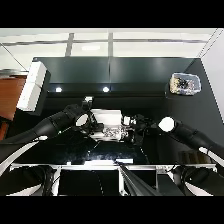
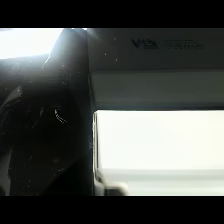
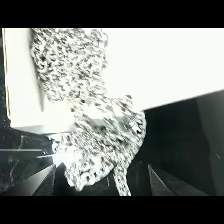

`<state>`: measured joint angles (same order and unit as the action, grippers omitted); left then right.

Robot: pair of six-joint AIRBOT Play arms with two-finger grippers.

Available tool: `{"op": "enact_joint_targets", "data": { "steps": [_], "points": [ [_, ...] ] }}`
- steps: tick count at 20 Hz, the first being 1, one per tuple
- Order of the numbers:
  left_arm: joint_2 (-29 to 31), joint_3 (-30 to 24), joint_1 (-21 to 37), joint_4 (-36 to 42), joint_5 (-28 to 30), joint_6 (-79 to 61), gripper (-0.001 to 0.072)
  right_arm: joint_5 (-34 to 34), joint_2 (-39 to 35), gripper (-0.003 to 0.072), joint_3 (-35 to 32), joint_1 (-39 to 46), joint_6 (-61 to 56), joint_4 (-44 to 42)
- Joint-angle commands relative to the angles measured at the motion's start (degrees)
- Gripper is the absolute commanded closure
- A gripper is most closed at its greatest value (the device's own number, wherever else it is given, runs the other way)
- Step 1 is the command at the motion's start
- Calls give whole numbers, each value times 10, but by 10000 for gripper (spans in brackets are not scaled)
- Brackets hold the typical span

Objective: Fold the box and place the chain.

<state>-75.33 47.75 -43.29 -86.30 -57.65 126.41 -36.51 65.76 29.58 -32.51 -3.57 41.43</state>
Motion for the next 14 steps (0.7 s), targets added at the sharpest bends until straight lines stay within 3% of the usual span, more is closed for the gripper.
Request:
{"op": "enact_joint_targets", "data": {
  "steps": [1,10,11,14],
  "points": [
    [0,1,0,0,0,0,680,8,23,-18,-1,-1,64,-59],
    [0,1,0,0,0,0,680,46,45,-12,-1,-19,64,-59],
    [0,1,0,0,0,0,680,54,45,19,-1,-24,64,-59],
    [0,1,0,0,0,0,680,57,45,579,0,-26,61,-61]
  ]
}}
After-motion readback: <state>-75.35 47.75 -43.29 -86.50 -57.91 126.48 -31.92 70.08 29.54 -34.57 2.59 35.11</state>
